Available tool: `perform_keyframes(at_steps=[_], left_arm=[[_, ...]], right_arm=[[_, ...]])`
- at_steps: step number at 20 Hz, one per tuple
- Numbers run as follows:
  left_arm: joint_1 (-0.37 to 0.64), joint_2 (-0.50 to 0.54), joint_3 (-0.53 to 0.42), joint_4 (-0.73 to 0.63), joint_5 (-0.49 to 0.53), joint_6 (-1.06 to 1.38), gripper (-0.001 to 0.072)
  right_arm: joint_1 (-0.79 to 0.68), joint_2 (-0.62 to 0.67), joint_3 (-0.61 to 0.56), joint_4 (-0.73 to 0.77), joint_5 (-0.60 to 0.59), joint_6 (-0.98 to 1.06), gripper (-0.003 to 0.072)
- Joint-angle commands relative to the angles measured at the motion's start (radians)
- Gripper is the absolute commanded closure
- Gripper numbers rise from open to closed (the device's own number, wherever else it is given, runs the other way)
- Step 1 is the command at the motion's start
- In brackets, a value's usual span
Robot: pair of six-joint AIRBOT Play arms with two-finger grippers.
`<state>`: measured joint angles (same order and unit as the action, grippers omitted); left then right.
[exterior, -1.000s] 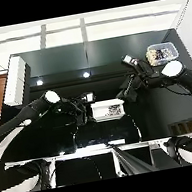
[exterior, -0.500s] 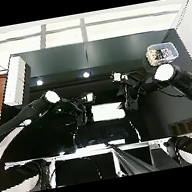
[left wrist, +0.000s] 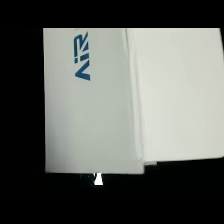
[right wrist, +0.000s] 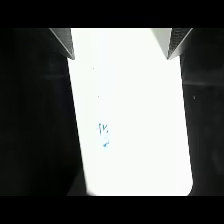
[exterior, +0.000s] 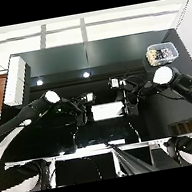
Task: Fold the box and place the chain.
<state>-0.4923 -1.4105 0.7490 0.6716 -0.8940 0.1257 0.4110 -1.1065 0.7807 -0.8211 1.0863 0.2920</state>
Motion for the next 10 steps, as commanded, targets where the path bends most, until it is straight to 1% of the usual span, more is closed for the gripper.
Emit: perform_keyframes(at_steps=[1, 7, 8, 9, 10], left_arm=[[0.000, -0.001, 0.001, -0.001, -0.006, 0.000, 0.0225], [0.000, -0.001, 0.001, -0.003, -0.006, 0.000, 0.0225], [0.000, -0.001, 0.001, -0.003, -0.006, 0.000, 0.0225], [0.000, -0.001, 0.001, -0.003, -0.007, 0.000, 0.0225], [0.000, -0.001, 0.001, -0.003, -0.007, 0.000, 0.0225]], right_arm=[[0.003, 0.003, -0.026, -0.022, -0.034, -0.003, -0.0025], [0.003, 0.003, -0.029, -0.018, -0.070, -0.039, -0.0017], [0.003, 0.003, -0.029, -0.018, -0.069, -0.039, 0.0109], [0.003, 0.003, -0.029, -0.018, -0.067, -0.039, 0.0215], [0.003, 0.003, -0.029, -0.013, -0.068, -0.038, 0.0220]])
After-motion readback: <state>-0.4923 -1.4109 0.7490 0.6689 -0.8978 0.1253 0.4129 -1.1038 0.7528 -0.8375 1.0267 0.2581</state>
